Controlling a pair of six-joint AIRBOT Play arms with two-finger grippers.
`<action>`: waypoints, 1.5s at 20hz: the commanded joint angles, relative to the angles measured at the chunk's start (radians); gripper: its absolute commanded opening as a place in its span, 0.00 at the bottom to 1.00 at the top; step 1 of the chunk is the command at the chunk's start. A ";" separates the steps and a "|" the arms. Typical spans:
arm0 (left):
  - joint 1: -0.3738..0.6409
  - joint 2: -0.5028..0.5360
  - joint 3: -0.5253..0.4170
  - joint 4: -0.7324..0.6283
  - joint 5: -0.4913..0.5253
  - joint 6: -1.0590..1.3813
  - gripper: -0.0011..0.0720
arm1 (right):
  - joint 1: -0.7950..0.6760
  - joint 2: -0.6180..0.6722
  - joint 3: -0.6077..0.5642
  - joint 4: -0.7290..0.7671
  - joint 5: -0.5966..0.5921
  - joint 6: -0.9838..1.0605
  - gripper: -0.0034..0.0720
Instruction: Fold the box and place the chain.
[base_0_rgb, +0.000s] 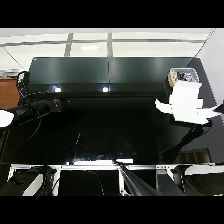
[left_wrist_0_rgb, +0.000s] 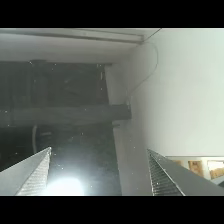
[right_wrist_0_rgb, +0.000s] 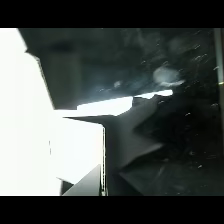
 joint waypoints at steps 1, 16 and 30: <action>0.000 0.000 0.001 0.000 0.000 0.000 0.99 | 0.013 0.075 -0.012 0.080 0.023 -0.006 0.06; -0.074 -0.069 0.002 -0.192 -0.007 0.188 0.97 | 0.729 0.776 -0.921 0.654 -0.493 0.045 0.06; -0.148 -0.932 0.597 -0.476 -0.499 0.216 0.92 | 1.051 0.776 -1.009 0.667 -0.780 0.067 0.06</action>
